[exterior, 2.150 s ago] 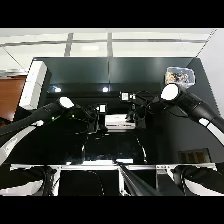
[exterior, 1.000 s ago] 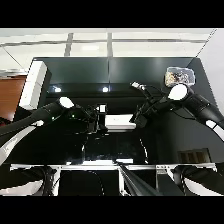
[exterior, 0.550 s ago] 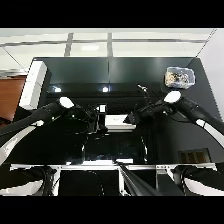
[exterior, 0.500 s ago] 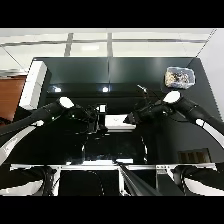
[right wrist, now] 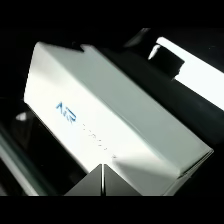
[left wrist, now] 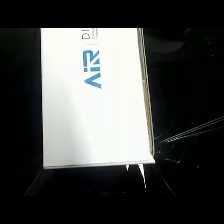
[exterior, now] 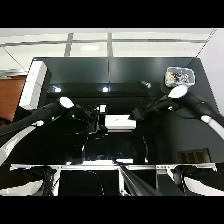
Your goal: Fold the box and place the chain.
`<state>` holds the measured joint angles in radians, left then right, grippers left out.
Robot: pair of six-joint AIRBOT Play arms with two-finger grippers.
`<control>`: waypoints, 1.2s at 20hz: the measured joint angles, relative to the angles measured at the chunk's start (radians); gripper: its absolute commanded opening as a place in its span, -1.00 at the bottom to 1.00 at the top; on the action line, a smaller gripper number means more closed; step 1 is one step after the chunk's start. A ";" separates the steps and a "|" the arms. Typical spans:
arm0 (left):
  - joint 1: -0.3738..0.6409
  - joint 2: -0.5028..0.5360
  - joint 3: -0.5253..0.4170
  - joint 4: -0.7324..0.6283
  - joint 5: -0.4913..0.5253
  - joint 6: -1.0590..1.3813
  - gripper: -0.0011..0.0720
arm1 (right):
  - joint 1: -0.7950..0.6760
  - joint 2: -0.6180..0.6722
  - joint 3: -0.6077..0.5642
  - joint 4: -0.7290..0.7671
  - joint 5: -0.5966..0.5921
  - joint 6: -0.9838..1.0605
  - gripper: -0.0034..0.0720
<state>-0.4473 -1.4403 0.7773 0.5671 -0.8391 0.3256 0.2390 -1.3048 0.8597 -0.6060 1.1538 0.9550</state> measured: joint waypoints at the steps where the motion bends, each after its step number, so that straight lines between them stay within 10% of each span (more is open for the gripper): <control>1: 0.001 0.004 0.001 0.002 0.000 -0.001 0.21 | -0.037 0.032 0.012 -0.016 0.045 -0.001 -0.88; 2: 0.003 0.012 0.002 0.005 -0.002 -0.005 0.82 | -0.079 0.065 0.021 -0.041 0.087 0.000 -0.88; 3: 0.007 0.025 0.002 0.006 -0.002 -0.013 0.97 | -0.127 0.101 0.028 -0.066 0.117 0.008 -0.88; 12: -0.006 0.179 0.074 0.012 -0.056 -0.266 0.97 | -0.421 0.264 0.043 -0.221 0.283 0.064 -0.88; 24: -0.149 -0.171 0.381 0.000 -0.152 -0.502 0.97 | -0.442 0.276 0.033 -0.229 0.230 0.066 -0.88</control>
